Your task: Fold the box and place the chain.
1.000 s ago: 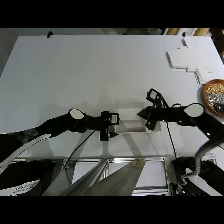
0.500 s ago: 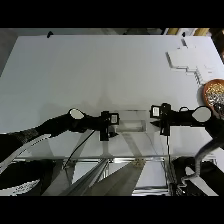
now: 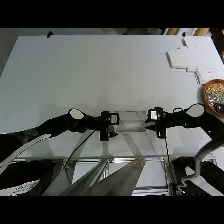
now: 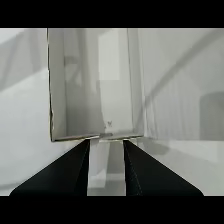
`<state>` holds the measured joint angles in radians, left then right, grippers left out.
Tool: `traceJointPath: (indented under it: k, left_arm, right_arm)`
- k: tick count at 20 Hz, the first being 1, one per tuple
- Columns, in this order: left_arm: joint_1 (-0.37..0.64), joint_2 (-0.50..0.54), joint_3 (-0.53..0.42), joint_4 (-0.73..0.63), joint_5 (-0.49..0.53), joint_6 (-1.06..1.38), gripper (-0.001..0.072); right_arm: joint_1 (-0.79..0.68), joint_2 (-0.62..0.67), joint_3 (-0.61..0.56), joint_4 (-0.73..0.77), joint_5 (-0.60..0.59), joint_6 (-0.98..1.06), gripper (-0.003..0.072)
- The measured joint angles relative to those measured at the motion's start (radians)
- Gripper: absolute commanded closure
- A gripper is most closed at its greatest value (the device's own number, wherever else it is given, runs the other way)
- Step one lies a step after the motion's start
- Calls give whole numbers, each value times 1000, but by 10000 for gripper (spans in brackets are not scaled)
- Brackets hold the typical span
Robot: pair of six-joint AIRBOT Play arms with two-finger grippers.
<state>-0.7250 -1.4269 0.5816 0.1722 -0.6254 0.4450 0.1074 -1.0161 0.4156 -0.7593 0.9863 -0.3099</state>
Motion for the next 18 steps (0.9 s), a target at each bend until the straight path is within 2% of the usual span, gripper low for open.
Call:
traceJointPath:
  k: [6, 8, 9, 14, 15, 16, 18]
  left_arm:
    - [0, 0, 0, 1, 0, 2, 365]
    - [0, 0, 0, 2, -1, 2, 365]
    - [0, 0, 0, 1, -1, 2, 365]
    - [0, 0, 0, -1, 0, -1, 365]
    - [0, 0, 0, -2, 2, -1, 365]
    - [0, 0, 0, -2, 2, -1, 365]
    - [0, 0, 0, -3, 2, -2, 365]
  right_arm:
    - [19, -20, -25, 111, 16, -10, 449]
    - [36, -26, -29, 131, 13, -12, 353]
    - [40, -27, -31, 138, 9, -11, 336]
    - [11, 21, -34, 117, 16, 141, 347]
    - [-5, 49, -34, 103, 24, 195, 360]
    - [-23, 84, -34, 85, 34, 256, 442]
    - [-63, 161, -34, 53, 56, 386, 659]
